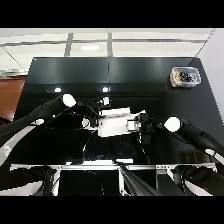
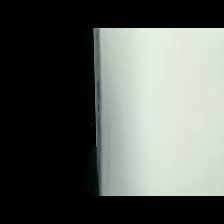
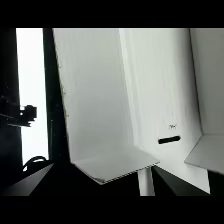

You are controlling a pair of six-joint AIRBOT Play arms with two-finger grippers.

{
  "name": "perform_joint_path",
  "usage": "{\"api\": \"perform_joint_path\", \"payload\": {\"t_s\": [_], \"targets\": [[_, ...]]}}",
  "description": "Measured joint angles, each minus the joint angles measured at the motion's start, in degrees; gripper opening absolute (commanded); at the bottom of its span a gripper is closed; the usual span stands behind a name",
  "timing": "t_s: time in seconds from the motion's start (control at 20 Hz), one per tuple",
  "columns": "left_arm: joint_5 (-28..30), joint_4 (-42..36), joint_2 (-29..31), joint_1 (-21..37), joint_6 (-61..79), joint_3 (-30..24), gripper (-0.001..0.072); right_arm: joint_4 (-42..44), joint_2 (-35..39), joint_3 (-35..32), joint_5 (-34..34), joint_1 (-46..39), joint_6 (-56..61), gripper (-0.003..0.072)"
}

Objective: Fold the box and place the chain.

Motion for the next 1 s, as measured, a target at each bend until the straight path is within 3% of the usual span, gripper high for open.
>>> {"api": "perform_joint_path", "payload": {"t_s": [0.5,1.0], "targets": [[-0.04,-0.15,0.00,0.00,0.00,0.00,0.0025,2.71,-0.83,4.70,-3.98,-1.33,-1.42,0.0709],[-0.02,-0.20,0.00,0.00,0.04,0.00,0.0025,17.97,-4.33,5.25,-1.62,-6.01,-14.10,0.0709]]}}
